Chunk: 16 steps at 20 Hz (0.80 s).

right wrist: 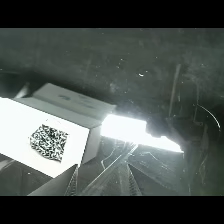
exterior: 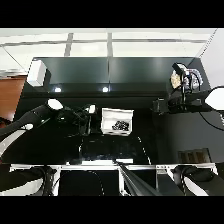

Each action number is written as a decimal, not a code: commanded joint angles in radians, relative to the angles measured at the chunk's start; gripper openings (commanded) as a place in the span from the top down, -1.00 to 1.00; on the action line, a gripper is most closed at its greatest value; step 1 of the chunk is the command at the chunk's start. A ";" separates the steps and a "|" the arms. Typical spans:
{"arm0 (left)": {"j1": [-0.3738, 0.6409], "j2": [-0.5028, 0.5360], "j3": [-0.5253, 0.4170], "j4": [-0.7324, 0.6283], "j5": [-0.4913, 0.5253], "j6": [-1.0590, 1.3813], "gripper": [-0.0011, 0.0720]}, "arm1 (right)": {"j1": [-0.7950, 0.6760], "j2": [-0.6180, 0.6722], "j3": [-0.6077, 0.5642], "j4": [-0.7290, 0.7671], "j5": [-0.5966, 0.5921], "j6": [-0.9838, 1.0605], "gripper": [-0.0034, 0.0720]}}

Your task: Fold the box and place the chain.

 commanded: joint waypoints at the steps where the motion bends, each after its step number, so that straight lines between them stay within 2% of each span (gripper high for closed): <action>1: -0.026 -0.031 0.032 -0.028 -0.003 0.006 -0.97 | -0.001 0.001 0.001 0.008 -0.011 0.000 -0.05; 11: -0.098 -0.049 0.058 -0.001 0.016 -0.006 -0.97 | -0.001 -0.002 0.001 0.008 -0.051 0.000 -0.05; 16: -0.120 -0.049 0.059 -0.002 0.082 -0.059 -0.97 | 0.000 -0.002 0.001 0.009 -0.056 0.000 -0.05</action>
